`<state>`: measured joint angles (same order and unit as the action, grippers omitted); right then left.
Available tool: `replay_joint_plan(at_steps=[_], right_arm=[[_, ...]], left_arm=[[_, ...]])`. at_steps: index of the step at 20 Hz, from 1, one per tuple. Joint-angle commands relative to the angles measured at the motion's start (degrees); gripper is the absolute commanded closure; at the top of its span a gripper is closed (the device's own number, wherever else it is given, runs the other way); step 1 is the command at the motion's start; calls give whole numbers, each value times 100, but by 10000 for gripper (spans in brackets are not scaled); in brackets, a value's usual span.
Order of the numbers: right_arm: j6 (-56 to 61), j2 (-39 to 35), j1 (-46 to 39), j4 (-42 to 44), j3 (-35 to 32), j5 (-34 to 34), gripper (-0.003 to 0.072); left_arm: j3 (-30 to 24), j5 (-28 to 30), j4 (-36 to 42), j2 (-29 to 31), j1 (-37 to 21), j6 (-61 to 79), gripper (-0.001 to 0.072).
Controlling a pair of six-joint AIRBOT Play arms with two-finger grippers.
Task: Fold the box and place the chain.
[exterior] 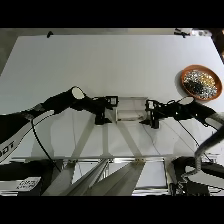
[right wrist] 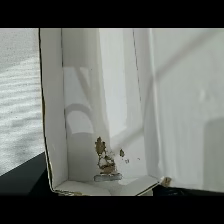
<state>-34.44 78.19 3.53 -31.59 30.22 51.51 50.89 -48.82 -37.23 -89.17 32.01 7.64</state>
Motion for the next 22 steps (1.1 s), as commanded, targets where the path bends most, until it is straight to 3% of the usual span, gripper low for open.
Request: replay_joint_plan(at_steps=[1,21,22], right_arm=[[-9,-4,-2,-7,0,11,369],[-9,-4,-2,-9,0,11,369],[-9,-4,-4,-9,0,11,369]], left_arm=[[4,98,295,2,107,-17,4],[4,614,977,-361,483,-144,22],[4,651,975,-361,501,-144,67]])
